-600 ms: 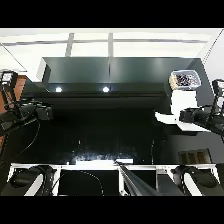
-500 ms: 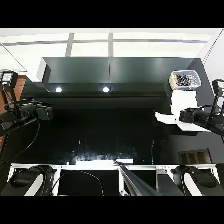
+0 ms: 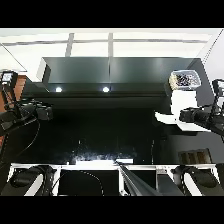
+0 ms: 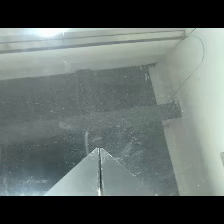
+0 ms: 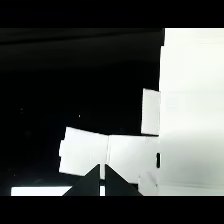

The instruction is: Fold the box and place the chain.

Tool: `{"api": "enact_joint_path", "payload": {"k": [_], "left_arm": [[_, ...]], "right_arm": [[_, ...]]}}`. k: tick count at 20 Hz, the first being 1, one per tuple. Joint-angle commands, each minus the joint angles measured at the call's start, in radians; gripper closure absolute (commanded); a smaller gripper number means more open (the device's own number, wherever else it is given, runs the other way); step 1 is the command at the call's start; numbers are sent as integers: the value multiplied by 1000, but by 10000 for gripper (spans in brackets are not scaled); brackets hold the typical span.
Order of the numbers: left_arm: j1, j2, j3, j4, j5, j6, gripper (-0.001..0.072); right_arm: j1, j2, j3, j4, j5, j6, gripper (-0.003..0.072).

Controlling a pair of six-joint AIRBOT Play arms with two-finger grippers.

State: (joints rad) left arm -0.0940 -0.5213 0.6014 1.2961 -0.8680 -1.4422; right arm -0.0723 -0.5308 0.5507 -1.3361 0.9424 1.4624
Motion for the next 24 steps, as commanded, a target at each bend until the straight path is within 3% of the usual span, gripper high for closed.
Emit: {"api": "enact_joint_path", "payload": {"k": [1, 3, 4, 5, 6, 8, 10, 11, 12, 15, 18, 20, 22, 24], "left_arm": [[0, 1, 0, 1, 0, 1, 683], [2, 1, 0, 15, 2, 6, 683], [2, 1, 0, 12, 2, 6, 683], [2, 1, 0, 0, 4, 3, 683], [2, 1, 0, -24, 9, 1, 683], [1, 1, 0, -40, 67, 1, 683], [1, 0, 0, -53, 142, -3, 677], [0, -2, 0, -56, 170, -3, 494], [0, -4, 0, -60, 189, -6, 13], [0, -11, 0, -63, 191, -33, 4], [0, -15, 0, -79, 192, -33, 5], [0, -20, 0, -78, 200, -33, 5], [0, -33, 0, -82, 233, -33, 5], [0, -51, 0, -85, 251, -33, 5]], "right_arm": [[-1, 1, 0, 5, -95, 1, 648], [-1, 1, 0, 31, -145, 1, 647], [-1, 0, 0, 29, -172, 1, 607], [-3, -1, 0, 26, -191, 5, 151], [-3, -4, 0, 1, -220, 12, -20], [-50, -30, 8, -185, -263, 146, -18], [-193, -105, 48, -431, -258, 328, -17], [-302, -165, 80, -484, -267, 336, -17], [-425, -232, 119, -486, -286, 336, -17], [-752, -454, 281, -348, -245, 324, -17], [-995, -697, 471, -8, -24, 15, -17], [-1076, -843, 550, 174, 74, -53, -17], [-1093, -958, 608, 373, 184, -301, -17], [-1093, -1056, 665, 539, 380, -558, -17]]}}
